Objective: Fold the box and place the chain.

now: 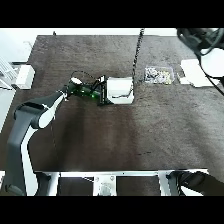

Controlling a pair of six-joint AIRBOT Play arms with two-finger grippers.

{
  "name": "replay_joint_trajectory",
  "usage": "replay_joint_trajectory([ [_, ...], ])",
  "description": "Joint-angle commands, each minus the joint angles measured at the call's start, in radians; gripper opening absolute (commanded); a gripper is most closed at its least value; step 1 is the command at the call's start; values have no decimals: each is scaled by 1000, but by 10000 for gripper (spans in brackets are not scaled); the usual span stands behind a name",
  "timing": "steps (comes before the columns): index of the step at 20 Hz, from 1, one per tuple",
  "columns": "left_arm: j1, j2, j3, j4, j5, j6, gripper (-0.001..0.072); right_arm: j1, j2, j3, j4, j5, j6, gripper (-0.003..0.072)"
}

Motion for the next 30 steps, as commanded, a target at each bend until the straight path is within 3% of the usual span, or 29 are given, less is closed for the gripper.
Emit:
replay_joint_trajectory([
  [1,0,1,0,0,0,0,530,6,-39,0,14,86,31,11],
  [16,0,1,0,0,0,0,530,5,-53,-35,0,124,27,11],
  [19,0,1,0,0,0,0,530,5,-53,-121,48,124,27,12],
  [23,0,1,0,0,0,0,530,3,-92,-333,69,104,95,12],
  [26,0,1,0,0,0,0,530,-13,-224,-479,70,-52,141,13],
  [30,0,1,0,0,0,0,530,-41,-396,-477,70,-96,166,12],
])
